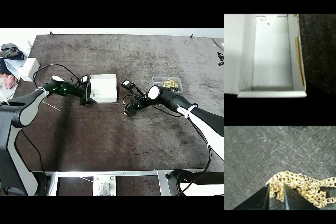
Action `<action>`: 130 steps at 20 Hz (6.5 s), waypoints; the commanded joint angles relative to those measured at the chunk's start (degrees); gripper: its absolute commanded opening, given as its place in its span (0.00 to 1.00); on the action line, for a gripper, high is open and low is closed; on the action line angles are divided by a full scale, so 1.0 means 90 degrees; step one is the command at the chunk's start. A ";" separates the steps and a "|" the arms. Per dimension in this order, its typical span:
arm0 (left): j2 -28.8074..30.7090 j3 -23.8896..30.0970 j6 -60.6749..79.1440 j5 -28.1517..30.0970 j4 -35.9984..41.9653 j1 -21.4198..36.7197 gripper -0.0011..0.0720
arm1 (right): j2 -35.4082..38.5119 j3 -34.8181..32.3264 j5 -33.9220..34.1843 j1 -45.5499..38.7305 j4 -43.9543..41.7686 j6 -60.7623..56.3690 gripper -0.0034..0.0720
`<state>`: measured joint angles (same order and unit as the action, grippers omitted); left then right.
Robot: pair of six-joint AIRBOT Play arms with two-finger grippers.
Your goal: Fold the box and place the chain.
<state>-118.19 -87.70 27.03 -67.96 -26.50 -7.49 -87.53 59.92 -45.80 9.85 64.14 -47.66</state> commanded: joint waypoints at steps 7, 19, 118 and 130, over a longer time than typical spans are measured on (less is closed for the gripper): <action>-0.0002 -0.0005 0.0000 0.0000 0.0000 0.0005 0.57 | -0.0080 0.0158 -0.0294 0.0007 0.0061 -0.0015 0.03; -0.0002 -0.0005 0.0000 0.0002 0.0000 0.0005 0.57 | 0.2004 0.1498 -0.0129 0.0010 -0.0160 -0.0398 0.03; -0.0002 -0.0002 0.0000 0.0002 0.0000 0.0005 0.57 | -0.1256 0.2659 -0.1593 -0.0384 -0.0287 0.1438 0.49; -0.0002 -0.0005 0.0000 0.0002 0.0000 0.0005 0.57 | -0.2203 0.2667 -0.0644 -0.0362 -0.1161 0.3177 0.42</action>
<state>-118.19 -87.70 27.03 -67.96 -26.50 -7.49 -105.82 84.01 -53.49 6.46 54.85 -22.52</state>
